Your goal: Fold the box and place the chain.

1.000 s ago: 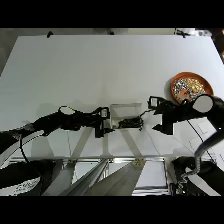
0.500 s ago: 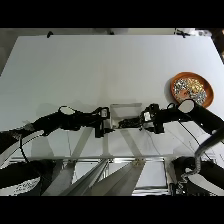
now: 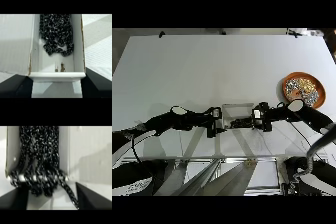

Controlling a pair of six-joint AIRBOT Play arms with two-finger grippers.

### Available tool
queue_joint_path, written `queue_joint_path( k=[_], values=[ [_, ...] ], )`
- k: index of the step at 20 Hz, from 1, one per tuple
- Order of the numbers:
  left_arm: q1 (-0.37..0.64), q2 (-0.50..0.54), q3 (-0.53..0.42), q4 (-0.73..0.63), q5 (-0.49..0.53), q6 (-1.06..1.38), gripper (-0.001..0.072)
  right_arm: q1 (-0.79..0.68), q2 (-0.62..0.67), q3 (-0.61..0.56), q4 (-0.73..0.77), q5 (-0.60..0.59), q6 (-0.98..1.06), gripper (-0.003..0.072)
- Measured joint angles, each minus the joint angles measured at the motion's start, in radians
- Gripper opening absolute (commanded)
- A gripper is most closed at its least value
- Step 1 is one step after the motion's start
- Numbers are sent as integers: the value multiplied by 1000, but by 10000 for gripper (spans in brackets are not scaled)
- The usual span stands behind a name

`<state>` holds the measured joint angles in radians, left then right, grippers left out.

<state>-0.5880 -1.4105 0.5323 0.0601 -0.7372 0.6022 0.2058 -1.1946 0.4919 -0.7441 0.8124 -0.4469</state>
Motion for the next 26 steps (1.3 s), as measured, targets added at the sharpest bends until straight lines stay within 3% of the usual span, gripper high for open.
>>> queue_joint_path(
  k=[6,8,11,19,26],
  values=[
    [0,0,0,0,0,0,208,23,0,0,-19,33,-3,156],
    [0,0,0,0,0,0,208,25,0,0,-41,40,1,77],
    [0,0,0,0,0,0,208,26,0,0,-69,43,2,25],
    [0,0,0,0,0,0,208,13,40,-1,-138,37,36,10],
    [0,0,0,0,0,0,208,-37,212,-1,-132,100,119,10]
  ],
)
